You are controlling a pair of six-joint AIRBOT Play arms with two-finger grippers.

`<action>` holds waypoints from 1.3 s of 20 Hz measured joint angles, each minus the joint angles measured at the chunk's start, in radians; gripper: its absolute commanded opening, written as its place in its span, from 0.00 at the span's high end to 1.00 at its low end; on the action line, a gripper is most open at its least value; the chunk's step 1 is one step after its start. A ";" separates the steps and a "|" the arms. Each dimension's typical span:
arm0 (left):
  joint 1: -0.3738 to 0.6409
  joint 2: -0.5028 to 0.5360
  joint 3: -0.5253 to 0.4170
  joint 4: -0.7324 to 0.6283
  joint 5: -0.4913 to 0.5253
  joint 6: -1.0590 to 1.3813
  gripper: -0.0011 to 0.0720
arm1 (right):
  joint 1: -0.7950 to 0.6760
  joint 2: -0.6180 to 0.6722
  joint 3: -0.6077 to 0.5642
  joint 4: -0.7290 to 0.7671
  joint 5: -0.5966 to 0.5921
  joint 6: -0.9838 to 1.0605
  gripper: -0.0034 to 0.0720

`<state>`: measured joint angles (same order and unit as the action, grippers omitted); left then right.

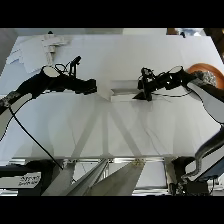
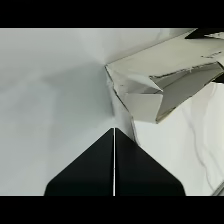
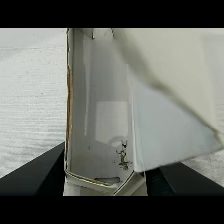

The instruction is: Fold the box and place the chain.

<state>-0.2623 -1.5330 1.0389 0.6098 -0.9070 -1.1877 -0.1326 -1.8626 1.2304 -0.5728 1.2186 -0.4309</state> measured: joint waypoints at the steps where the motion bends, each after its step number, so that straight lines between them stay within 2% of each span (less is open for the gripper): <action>1: -0.005 0.000 0.000 -0.009 0.006 0.010 0.97 | 0.000 0.000 0.000 0.000 0.000 0.000 0.42; 7: -0.029 -0.021 0.000 -0.025 0.032 0.035 0.96 | 0.000 0.000 0.000 0.001 -0.002 0.003 0.42; 9: -0.044 -0.036 0.000 -0.026 0.037 0.057 0.90 | 0.000 0.000 0.000 0.001 -0.002 0.003 0.42; 11: -0.059 -0.048 0.000 -0.026 0.044 0.096 0.72 | 0.000 0.000 0.000 0.001 -0.002 0.003 0.42; 12: -0.065 -0.051 0.000 -0.027 0.053 0.115 0.68 | 0.000 0.000 0.000 0.001 -0.002 0.003 0.42; 14: -0.075 -0.056 0.000 -0.036 0.082 0.143 0.67 | 0.000 0.000 0.000 0.001 -0.002 0.003 0.42; 16: -0.080 -0.058 0.000 -0.045 0.107 0.177 0.59 | 0.000 0.000 0.000 0.001 -0.002 0.003 0.42; 23: -0.088 -0.060 0.000 -0.085 0.128 0.314 0.59 | 0.000 0.000 0.000 0.002 -0.003 0.003 0.42; 24: -0.088 -0.060 0.000 -0.099 0.128 0.341 0.56 | 0.000 0.000 0.000 0.001 -0.003 0.003 0.42; 26: -0.088 -0.060 0.000 -0.131 0.124 0.389 0.42 | 0.000 0.000 0.000 0.001 -0.003 0.003 0.42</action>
<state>-0.3504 -1.5929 1.0389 0.4786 -0.7826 -0.7986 -0.1326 -1.8626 1.2304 -0.5716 1.2160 -0.4278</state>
